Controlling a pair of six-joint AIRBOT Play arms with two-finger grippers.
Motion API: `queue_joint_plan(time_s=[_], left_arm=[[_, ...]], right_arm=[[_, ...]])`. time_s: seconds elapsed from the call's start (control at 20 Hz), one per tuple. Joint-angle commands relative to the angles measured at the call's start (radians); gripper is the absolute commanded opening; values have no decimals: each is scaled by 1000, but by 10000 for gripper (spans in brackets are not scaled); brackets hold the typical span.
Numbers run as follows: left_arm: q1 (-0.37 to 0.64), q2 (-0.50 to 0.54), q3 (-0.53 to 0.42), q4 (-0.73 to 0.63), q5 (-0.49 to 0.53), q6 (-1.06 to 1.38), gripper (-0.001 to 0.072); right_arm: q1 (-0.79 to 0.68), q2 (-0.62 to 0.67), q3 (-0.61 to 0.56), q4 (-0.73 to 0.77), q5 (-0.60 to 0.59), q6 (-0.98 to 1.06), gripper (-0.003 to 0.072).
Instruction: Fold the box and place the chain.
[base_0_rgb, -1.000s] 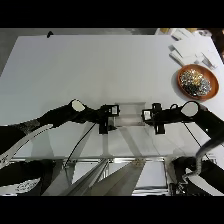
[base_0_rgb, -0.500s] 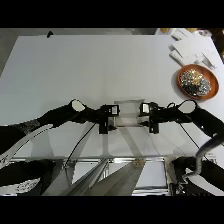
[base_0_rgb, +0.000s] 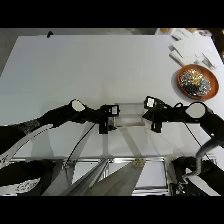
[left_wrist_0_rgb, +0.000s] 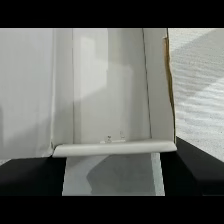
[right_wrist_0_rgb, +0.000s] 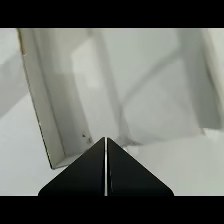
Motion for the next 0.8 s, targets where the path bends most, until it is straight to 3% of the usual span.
queue_joint_plan(time_s=[0.0,0.15,0.3,0.45,0.75], left_arm=[[0,1,0,0,0,0,322],[0,1,0,0,0,0,322],[0,1,0,0,0,0,321],[0,1,0,0,0,0,321],[0,1,0,0,0,0,322]], right_arm=[[-1,117,6,-103,-15,304,16],[-90,82,56,-112,-24,666,16],[-249,-8,87,-123,41,963,17],[-329,-124,87,-177,143,1078,17],[-274,-294,86,-189,237,1093,17]])
